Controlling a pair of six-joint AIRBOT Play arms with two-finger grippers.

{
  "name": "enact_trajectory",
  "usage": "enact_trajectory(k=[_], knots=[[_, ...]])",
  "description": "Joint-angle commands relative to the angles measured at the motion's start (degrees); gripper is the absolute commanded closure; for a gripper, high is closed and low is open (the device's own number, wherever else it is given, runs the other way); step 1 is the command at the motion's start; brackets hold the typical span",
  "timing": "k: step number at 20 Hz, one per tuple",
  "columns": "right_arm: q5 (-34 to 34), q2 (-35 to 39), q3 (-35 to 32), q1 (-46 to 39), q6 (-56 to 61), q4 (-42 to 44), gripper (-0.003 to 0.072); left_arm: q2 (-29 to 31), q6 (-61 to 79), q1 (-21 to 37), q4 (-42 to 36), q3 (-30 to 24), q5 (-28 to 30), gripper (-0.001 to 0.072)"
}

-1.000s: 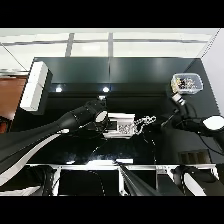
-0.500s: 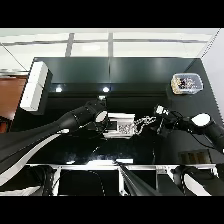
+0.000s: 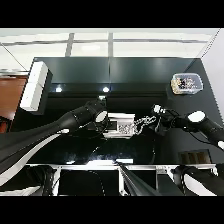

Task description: Fold the box and place the chain.

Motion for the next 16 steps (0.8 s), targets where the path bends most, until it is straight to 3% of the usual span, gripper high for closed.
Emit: enact_trajectory(k=[1,6,8,10,11,12,16], knots=[[-1.7,-1.6,0.1,1.7,-0.5,1.5,-0.0034,0.0,0.0,0.0,0.0,0.0,0.0,0.0679],[-3.8,-2.1,0.1,4.5,-0.4,1.6,-0.0034,0.0,0.0,0.0,0.0,0.0,0.0,0.0679],[-3.8,-2.1,0.1,4.5,-0.2,1.6,0.0162,0.0,0.0,0.0,0.0,0.0,0.0,0.0679],[-3.7,-2.1,0.1,4.6,1.6,1.5,0.0204,0.0,0.0,0.0,0.0,0.0,0.0,0.0678],[-3.6,-2.0,0.1,4.6,2.1,1.4,0.0417,0.0,0.0,0.0,0.0,0.0,0.0,0.0679],[-3.1,-1.9,0.1,4.6,2.1,1.2,0.0679,0.0,0.0,0.0,0.0,0.0,-0.1,0.0679],[-1.0,-0.5,0.1,4.5,5.3,0.8,0.0674,0.0,0.0,0.0,0.0,0.0,0.0,0.0678]])
